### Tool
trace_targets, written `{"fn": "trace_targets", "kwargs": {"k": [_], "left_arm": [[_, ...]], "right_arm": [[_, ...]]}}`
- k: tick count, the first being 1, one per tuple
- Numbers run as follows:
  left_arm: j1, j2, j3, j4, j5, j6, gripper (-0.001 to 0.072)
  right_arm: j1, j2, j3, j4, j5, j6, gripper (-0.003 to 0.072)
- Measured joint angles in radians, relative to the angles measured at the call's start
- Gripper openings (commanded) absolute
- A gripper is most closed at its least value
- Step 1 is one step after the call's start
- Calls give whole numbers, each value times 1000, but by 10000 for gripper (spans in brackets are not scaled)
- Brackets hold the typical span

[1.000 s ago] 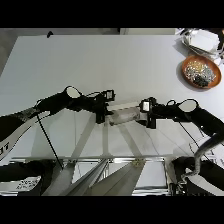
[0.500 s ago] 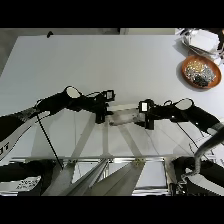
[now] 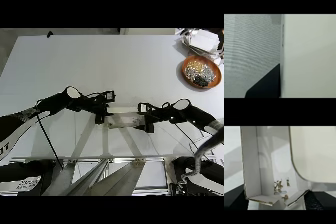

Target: Fold the box and place the chain.

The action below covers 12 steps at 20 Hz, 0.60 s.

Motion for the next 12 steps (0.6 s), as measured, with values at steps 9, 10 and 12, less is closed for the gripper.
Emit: {"fn": "trace_targets", "kwargs": {"k": [9, 10, 12], "left_arm": [[0, 0, 0, -2, 2, -2, 13], [0, 0, 0, -2, 3, -2, 13], [0, 0, 0, -2, 5, -5, 13]], "right_arm": [[0, -35, 5, 18, -37, -47, 603], [0, -36, 9, 18, -40, -52, 610], [0, -38, 23, 29, -40, -57, 680]]}}
